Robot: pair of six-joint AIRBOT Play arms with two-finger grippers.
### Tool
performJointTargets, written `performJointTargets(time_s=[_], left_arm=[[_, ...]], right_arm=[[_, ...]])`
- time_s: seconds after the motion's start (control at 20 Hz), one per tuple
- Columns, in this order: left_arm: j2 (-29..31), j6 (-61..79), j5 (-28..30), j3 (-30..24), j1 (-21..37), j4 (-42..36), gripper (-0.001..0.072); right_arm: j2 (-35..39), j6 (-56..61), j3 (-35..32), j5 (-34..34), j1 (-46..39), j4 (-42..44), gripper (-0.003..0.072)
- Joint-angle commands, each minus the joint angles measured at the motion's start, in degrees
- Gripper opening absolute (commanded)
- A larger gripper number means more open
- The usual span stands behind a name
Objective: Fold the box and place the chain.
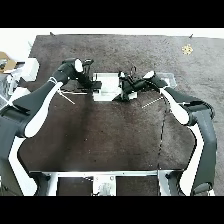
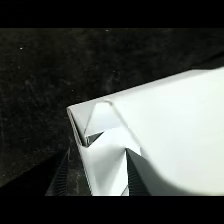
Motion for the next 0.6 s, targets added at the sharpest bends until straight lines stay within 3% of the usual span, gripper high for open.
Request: performJointTargets(time_s=[0.0,0.25,0.55], left_arm=[[-1.73,-5.11,-1.27,2.25,-2.45,6.73,0.0382],[-5.35,-10.49,-4.09,7.61,-5.4,16.74,0.0342],[-6.36,-14.08,-4.83,7.58,-6.29,18.67,0.0342]], right_arm=[[-0.02,0.02,-0.02,0.02,-0.02,0.02,0.0426],[-0.02,0.02,-0.02,0.04,-0.04,0.02,0.0426],[-0.04,0.04,-0.02,0.02,-0.04,0.02,0.0426]])
